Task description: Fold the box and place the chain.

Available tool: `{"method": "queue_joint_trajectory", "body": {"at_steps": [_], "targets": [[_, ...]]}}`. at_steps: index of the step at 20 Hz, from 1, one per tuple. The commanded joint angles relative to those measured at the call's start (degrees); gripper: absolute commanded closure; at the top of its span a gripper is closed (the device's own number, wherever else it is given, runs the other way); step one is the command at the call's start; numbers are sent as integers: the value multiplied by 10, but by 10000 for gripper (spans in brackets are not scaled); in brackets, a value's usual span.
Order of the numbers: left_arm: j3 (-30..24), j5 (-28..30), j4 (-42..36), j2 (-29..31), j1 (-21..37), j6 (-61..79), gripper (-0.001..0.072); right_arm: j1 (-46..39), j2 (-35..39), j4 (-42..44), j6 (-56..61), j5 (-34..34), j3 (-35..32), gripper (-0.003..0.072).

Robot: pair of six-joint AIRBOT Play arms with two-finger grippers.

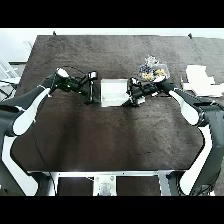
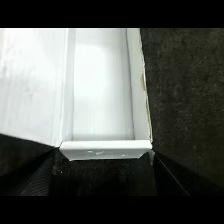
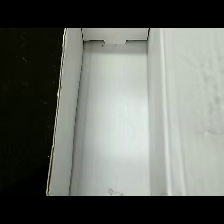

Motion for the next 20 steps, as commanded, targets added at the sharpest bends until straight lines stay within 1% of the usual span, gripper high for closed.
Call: {"method": "queue_joint_trajectory", "body": {"at_steps": [1, 7, 9, 10, 12, 15, 20], "targets": [[0, 11, -7, 0, -8, 1, -11, 0, 0, 0, 0, 0, 0, 178], [0, 16, -4, 0, -12, -7, -11, 0, 0, 0, 0, 0, 0, 177], [-9, 32, -1, -1, -21, -9, -11, 0, 0, 0, 0, 0, 0, 177], [-14, 46, -1, -3, -24, -9, -11, 0, 0, 0, 0, 0, 0, 178], [-14, 57, -4, -18, -24, -9, -11, 0, 0, 0, 0, 0, 0, 178], [-12, 59, -9, -34, -24, -9, -11, 0, 0, 0, 0, 0, 0, 177], [-12, 61, -51, -37, -24, 32, -11, 0, 0, 0, 0, 0, 0, 177]]}}
